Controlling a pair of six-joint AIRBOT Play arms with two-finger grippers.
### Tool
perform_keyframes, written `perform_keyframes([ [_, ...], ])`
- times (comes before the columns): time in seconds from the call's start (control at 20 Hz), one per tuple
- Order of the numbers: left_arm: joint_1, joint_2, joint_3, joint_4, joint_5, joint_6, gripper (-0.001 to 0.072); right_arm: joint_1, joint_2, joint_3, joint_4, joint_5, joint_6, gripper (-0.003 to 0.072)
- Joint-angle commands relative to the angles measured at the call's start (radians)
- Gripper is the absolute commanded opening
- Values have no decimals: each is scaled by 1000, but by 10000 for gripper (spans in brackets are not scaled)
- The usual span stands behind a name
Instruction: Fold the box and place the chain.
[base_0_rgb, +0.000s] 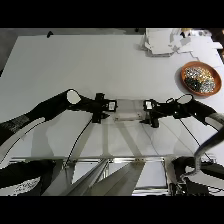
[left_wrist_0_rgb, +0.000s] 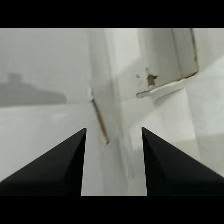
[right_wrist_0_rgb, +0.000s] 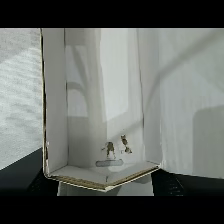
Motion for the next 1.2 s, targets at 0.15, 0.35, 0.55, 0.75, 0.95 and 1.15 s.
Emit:
perform_keyframes([
  [0.15,-26,-9,0,-58,-62,32,264,0,0,1,0,0,0,453],
  [0.35,-27,-10,0,-62,-63,2,263,0,0,1,0,0,0,453],
  [0.55,-17,1,0,-34,-58,-29,269,0,0,1,0,0,0,453],
  [0.75,17,22,0,102,-95,-77,272,0,0,1,0,0,0,453],
  [0.95,24,21,0,104,-106,-34,272,0,0,1,0,0,0,453],
  [1.15,16,-6,0,66,-88,10,271,0,0,1,0,0,0,453],
])
